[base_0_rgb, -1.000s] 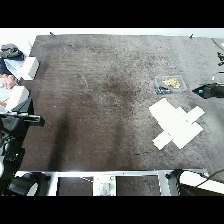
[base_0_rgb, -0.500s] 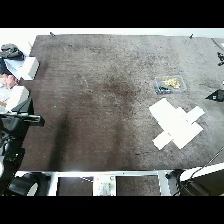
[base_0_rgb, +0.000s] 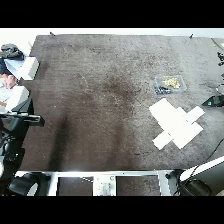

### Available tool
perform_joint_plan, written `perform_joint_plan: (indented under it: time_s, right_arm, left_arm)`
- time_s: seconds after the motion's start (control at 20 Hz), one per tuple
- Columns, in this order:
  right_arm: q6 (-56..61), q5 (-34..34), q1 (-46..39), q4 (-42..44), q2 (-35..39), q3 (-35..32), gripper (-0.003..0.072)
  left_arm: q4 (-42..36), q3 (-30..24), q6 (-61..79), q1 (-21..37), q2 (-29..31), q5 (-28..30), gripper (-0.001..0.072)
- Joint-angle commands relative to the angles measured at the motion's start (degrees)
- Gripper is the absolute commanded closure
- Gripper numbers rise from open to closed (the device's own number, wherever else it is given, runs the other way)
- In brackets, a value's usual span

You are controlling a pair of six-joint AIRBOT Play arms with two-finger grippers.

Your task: Fold the box and place the chain.

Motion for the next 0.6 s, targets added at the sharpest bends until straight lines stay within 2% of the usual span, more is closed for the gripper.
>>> perform_joint_plan:
  time_s: [0.0,0.15,0.55]
  right_arm:
    - [-0.4,2.4,0.0,1.8,-1.7,0.5,0.0314]
    - [-0.5,2.9,0.1,1.9,-2.5,-1.2,0.0313]
    - [0.9,9.5,0.2,3.8,-2.5,-3.1,0.0314]
  left_arm:
    - [0.0,0.0,0.0,0.0,0.0,0.0,0.0699]
    - [0.0,0.0,0.0,0.0,0.0,0.0,0.0699]
    - [0.0,0.0,0.0,0.0,0.0,0.0,0.0698]
